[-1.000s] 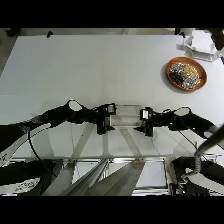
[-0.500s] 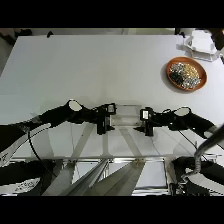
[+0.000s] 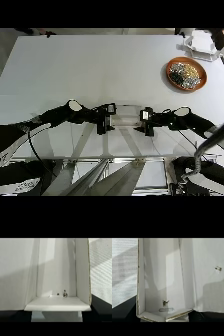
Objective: Fold the box and place the chain.
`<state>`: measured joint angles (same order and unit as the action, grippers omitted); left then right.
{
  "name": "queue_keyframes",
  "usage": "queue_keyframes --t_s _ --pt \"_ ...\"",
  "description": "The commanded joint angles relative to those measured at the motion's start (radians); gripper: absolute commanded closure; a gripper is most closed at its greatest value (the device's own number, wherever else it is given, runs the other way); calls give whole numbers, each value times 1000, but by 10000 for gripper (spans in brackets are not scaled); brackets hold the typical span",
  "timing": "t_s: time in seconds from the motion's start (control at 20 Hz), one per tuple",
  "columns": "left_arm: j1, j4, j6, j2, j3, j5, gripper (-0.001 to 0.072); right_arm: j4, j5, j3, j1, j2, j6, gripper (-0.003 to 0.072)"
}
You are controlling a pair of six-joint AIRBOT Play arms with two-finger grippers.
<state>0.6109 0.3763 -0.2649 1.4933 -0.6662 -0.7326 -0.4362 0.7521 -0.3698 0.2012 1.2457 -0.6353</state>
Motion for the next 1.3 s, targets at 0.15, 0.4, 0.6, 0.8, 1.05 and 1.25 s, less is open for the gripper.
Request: queue_keyframes --t_s 0.15,0.4,0.6,0.8,1.05,1.25 --pt "1 1 0 0 0 -1 297 -5 15 0 -1 0 3 368" --pt "1 1 0 0 0 -1 297 -1 21 0 -1 -1 10 -34" --pt "1 1 0 0 0 -1 297 -23 16 0 -1 -9 69 -28" --pt "1 1 0 0 0 -1 297 -188 17 0 -1 -91 224 -28" --pt "1 1 0 0 0 -1 297 -440 21 0 -1 -274 518 -27" --pt "1 1 0 0 0 -1 297 -607 61 0 -1 -459 665 -24"
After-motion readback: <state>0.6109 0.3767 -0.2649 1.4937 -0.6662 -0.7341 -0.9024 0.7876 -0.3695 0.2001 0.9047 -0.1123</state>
